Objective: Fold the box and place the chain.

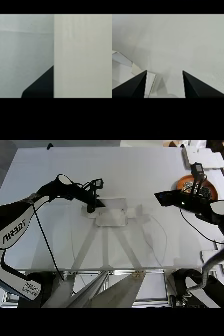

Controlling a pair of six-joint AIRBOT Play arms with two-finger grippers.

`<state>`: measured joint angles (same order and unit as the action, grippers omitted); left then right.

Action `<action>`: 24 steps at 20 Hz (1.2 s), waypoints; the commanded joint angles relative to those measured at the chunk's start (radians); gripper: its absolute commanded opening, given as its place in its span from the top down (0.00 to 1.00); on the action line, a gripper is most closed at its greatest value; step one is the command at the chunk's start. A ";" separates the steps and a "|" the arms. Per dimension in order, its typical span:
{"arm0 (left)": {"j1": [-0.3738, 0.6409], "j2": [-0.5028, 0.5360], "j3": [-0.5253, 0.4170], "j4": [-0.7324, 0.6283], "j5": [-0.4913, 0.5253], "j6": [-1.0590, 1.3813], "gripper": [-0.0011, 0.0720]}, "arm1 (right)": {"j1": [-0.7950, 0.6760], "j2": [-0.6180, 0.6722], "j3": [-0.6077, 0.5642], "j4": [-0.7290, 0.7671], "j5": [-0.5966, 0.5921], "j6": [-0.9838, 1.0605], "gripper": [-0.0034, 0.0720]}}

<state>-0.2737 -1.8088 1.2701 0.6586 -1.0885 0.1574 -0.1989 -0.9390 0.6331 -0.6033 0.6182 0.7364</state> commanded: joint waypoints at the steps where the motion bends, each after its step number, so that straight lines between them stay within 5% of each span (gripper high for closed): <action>1: -0.002 -0.003 -0.001 0.014 0.008 0.000 0.97 | -0.001 0.001 0.001 0.000 -0.003 -0.001 0.35; 5: -0.002 -0.003 -0.001 0.014 0.007 0.000 0.97 | -0.001 0.001 0.006 0.010 0.016 0.000 0.35; 7: -0.002 -0.003 -0.001 0.014 0.007 0.000 0.97 | -0.001 0.001 0.032 0.008 0.120 -0.047 0.33; 10: -0.002 -0.003 -0.001 0.014 0.007 0.000 0.97 | 0.000 0.001 0.080 0.008 0.312 -0.233 0.05; 13: -0.002 -0.003 -0.001 0.014 0.007 0.000 0.97 | 0.009 0.002 0.095 0.008 0.424 -0.471 0.04; 19: -0.002 -0.003 -0.001 0.014 0.007 0.000 0.97 | 0.165 0.001 0.095 -0.104 0.408 -0.880 0.04; 24: -0.002 -0.003 -0.001 0.014 0.008 0.000 0.97 | 0.261 -0.015 0.085 -0.203 0.312 -0.939 0.04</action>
<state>-0.2756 -1.8107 1.2697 0.6724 -1.0813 0.1570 0.0170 -0.9459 0.7238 -0.7517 0.9794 -0.1299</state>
